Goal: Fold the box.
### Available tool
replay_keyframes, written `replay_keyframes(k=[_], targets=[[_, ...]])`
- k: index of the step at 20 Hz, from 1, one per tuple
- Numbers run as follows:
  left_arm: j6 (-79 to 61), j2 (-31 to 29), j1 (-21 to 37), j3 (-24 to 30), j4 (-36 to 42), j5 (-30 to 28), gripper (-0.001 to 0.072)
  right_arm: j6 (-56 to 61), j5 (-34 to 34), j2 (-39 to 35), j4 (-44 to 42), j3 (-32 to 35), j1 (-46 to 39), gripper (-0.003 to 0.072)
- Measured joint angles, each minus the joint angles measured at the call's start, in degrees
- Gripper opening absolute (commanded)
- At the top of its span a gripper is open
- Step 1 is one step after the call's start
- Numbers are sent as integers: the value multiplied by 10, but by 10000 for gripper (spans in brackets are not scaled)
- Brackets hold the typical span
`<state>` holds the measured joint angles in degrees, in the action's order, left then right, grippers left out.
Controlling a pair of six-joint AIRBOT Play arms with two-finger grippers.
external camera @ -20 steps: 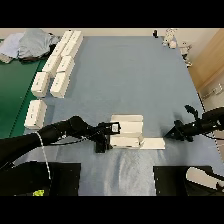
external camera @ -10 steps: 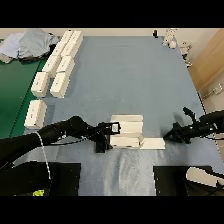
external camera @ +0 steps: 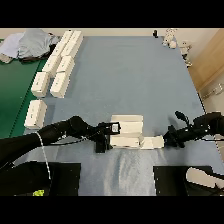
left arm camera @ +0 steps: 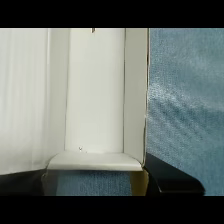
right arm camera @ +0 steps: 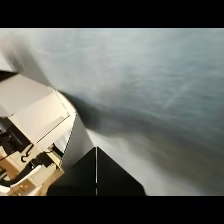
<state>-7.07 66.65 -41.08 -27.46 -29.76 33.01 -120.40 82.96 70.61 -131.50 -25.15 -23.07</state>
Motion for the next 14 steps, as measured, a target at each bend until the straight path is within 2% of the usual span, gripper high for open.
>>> replay_keyframes(k=[3, 10, 14], targets=[[0, 0, 0, 0, 0, 0, 419, 3, -5, 0, -13, 1, 43, 0], [0, 0, 0, 0, 0, 0, 420, 9, -66, -2, -56, 1, 155, 1], [0, 0, 0, 0, 0, 0, 419, 18, -80, -32, -70, 0, 189, 8]])
